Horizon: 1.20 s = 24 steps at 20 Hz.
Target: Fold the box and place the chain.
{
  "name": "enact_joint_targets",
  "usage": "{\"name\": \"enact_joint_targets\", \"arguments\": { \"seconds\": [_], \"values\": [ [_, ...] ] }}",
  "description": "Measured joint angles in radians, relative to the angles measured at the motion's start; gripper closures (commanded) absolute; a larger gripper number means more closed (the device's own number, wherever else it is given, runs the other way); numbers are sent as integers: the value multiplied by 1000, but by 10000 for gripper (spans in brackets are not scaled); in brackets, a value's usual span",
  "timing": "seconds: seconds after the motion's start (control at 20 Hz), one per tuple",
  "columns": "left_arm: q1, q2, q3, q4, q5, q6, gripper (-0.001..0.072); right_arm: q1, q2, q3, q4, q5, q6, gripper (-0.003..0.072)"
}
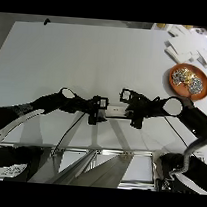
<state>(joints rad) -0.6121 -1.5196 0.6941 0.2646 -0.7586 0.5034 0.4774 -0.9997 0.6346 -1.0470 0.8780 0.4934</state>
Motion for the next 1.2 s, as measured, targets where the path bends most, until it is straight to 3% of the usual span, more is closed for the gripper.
{"name": "enact_joint_targets", "arguments": {
  "seconds": [0.35,0.4,0.5,0.7,1.2],
  "values": [
    [0,0,0,0,-1,1,700,0,0,-9,0,-9,4,503],
    [0,0,0,0,-1,1,700,0,0,-16,2,-11,4,468],
    [0,0,0,1,0,2,700,0,0,-26,5,-16,5,323],
    [0,0,0,2,-2,4,700,0,2,-34,-1,-11,5,217],
    [-1,0,0,2,-3,2,700,0,63,-37,46,-7,0,221]
  ]
}}
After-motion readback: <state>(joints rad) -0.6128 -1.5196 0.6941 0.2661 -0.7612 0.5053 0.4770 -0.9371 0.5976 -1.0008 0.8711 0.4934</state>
